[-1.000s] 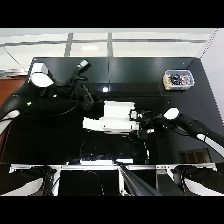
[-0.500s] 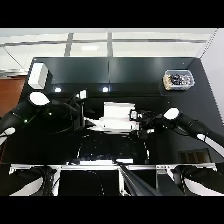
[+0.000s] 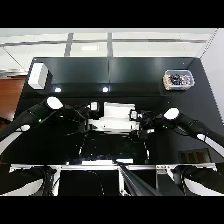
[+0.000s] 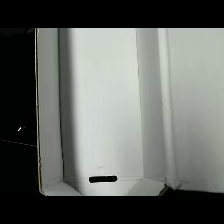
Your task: Fold the box and place the chain.
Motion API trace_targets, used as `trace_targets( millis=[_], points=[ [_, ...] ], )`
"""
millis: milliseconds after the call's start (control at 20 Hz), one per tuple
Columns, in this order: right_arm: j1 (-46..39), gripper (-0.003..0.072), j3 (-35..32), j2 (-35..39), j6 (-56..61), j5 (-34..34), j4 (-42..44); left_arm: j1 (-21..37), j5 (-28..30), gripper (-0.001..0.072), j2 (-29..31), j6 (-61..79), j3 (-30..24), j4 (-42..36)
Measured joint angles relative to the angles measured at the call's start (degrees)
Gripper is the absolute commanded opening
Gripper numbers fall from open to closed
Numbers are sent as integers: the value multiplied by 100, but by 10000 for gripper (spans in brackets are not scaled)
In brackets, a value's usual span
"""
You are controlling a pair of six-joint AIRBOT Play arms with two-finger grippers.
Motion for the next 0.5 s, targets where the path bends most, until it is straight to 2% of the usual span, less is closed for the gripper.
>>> trace_targets(
  millis=[50,100,200,250,300,500],
  points=[
    [0,126,0,0,0,2,0,-68,11,673,-22,57,2,-17],
    [0,126,0,0,0,2,0,-142,42,622,-44,101,7,-48],
    [0,126,0,0,2,2,0,-236,98,475,-63,164,9,-81],
    [0,126,0,0,0,2,0,-264,129,339,-72,177,9,-105],
    [0,126,0,0,0,2,0,-284,160,235,-74,184,9,-118],
    [0,126,0,0,-11,2,0,-330,2,217,-85,227,9,-260]
  ],
)
